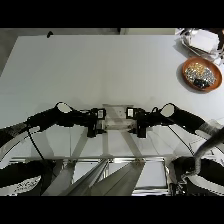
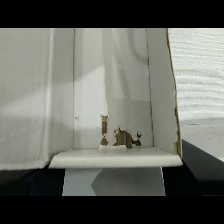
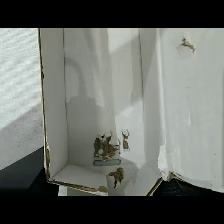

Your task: Fold the box and place the chain.

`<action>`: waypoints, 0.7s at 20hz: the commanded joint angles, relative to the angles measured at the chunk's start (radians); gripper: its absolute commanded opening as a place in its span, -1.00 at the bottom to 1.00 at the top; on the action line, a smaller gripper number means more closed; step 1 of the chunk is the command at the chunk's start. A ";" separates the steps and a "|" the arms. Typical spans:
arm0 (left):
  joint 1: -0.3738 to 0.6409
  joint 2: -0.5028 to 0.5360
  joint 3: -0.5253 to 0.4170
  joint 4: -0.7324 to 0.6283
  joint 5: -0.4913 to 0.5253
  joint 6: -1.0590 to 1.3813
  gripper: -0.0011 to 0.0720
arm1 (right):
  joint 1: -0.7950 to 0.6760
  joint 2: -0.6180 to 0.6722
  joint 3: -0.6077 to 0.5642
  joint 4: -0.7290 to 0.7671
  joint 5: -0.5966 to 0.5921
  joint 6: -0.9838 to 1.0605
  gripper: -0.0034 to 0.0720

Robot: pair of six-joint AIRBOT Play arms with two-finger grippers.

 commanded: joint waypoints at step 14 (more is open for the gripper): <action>0.000 -0.001 0.000 0.000 0.002 0.000 -0.39 | 0.000 0.102 0.000 -0.190 0.083 0.216 0.98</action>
